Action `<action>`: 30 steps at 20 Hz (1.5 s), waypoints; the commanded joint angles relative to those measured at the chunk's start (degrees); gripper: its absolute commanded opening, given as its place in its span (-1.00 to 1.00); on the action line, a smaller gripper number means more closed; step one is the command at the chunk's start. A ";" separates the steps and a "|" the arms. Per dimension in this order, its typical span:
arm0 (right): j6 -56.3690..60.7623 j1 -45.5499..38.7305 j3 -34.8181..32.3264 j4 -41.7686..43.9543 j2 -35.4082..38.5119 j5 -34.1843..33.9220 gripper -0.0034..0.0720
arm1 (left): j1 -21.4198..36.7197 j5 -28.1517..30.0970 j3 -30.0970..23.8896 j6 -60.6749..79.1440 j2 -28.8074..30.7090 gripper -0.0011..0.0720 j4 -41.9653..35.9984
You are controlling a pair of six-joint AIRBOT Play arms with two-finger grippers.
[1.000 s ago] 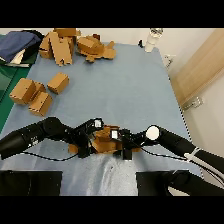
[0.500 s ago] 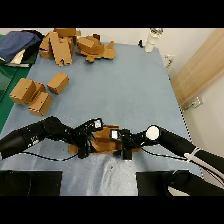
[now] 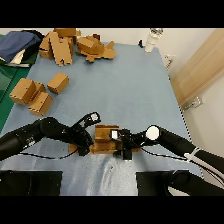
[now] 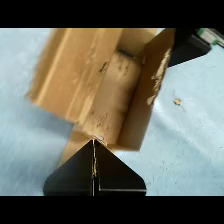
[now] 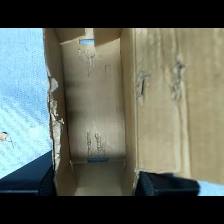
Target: Fold the box.
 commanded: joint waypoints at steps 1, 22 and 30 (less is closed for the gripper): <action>0.04 -0.02 -0.02 0.02 0.00 0.00 0.36 | 0.09 -5.09 -0.04 -25.07 7.06 -0.94 17.35; 0.04 0.00 -0.02 0.04 0.00 0.00 0.36 | -6.12 1.03 -9.31 -84.28 9.40 -0.94 28.15; 0.04 0.00 -0.02 0.07 0.00 0.00 0.36 | -7.89 1.84 -9.31 -84.28 8.79 -0.94 26.64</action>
